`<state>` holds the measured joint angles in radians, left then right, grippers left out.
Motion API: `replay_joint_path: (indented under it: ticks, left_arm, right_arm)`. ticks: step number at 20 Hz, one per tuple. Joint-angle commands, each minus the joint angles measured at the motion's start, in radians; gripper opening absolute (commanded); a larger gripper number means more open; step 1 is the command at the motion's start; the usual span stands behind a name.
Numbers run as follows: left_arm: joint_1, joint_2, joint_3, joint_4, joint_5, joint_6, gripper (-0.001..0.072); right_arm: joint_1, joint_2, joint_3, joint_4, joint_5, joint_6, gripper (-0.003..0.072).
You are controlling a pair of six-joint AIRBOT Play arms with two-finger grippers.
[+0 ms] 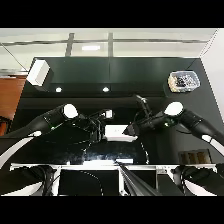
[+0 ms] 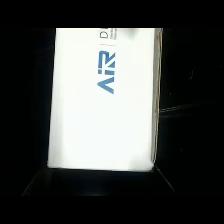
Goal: Fold the box and place the chain.
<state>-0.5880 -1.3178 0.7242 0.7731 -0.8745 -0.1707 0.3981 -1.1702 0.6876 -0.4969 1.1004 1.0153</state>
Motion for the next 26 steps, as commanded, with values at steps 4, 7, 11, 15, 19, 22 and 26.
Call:
replay_joint_path:
  ticks: [4,7,11,15,19,22,26]
  left_arm:
    - [0.026,0.085,0.054,0.195,-0.105,-0.053,0.0711]
    - [0.035,0.147,0.054,0.214,-0.132,-0.073,0.0712]
    - [-0.037,0.16,0.054,0.063,-0.002,-0.072,0.0711]
    - [-0.145,0.149,0.054,0.023,0.141,-0.1,0.0709]
    - [-0.172,0.085,0.056,0.014,0.189,-0.148,0.0708]
    - [-0.184,0.062,0.077,0.006,0.186,-0.154,0.0708]
    - [-0.185,0.056,0.082,0.007,0.165,-0.182,0.0708]
  right_arm:
    - [-0.208,0.196,0.092,-0.131,0.243,0.042,0.0013]
    - [-0.331,0.301,0.091,-0.292,0.297,0.099,0.0013]
    - [-0.44,0.339,0.091,-0.451,0.236,0.153,0.0012]
    - [-0.499,0.339,0.091,-0.465,0.175,0.193,0.0013]
    - [-0.501,0.339,0.091,-0.465,0.148,0.224,0.0013]
    - [-0.501,0.339,0.091,-0.465,0.148,0.227,0.0013]
    - [-0.501,0.339,0.091,-0.465,0.148,0.227,0.0013]
